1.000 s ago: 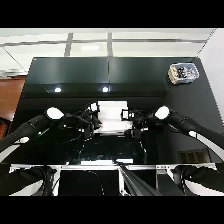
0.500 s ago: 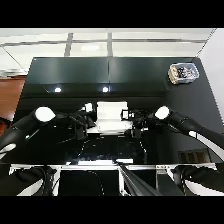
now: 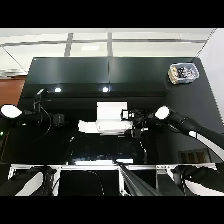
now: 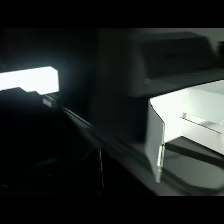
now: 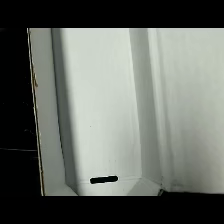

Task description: Fold the box and place the chain.

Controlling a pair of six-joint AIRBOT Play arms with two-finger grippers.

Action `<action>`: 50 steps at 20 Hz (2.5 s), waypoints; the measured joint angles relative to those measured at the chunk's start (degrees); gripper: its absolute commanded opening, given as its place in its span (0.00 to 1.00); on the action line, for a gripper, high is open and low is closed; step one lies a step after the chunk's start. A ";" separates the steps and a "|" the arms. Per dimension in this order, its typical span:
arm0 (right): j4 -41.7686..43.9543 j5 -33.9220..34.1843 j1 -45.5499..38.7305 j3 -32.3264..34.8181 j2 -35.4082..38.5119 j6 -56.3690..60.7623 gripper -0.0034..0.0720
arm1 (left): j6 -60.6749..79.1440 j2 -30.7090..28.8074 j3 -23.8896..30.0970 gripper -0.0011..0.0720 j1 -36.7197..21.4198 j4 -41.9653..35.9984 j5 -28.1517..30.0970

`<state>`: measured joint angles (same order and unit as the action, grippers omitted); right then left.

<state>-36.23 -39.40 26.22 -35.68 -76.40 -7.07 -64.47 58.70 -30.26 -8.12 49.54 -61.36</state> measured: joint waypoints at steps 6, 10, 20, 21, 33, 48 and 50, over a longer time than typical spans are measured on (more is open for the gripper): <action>0.00 0.00 0.00 0.00 0.00 0.00 0.35 | 2.84 12.92 1.68 0.05 0.79 -11.52 -4.35; 0.00 0.00 0.00 0.00 0.00 0.00 0.35 | 4.48 16.39 1.75 0.05 7.82 -15.50 -0.76; 0.00 0.00 0.00 0.00 0.00 0.00 0.35 | 13.40 17.64 0.55 0.89 12.00 -23.50 -1.33; 0.00 0.00 0.00 0.00 0.00 0.00 0.35 | 13.55 17.64 0.17 0.89 12.02 -23.67 -1.75; -0.02 0.00 0.00 0.00 0.00 -0.02 0.35 | 12.02 17.64 -5.09 0.60 16.37 -25.81 -6.29; 0.00 0.00 0.00 0.00 0.00 -0.02 0.35 | -17.68 17.59 -16.74 0.57 32.83 1.33 2.27; 0.00 0.00 0.00 0.00 0.00 0.00 0.35 | -22.67 17.59 -17.18 0.57 34.93 5.70 4.00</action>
<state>-36.23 -39.40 26.22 -35.68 -76.40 -7.07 -87.13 76.29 -47.44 26.81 55.24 -57.36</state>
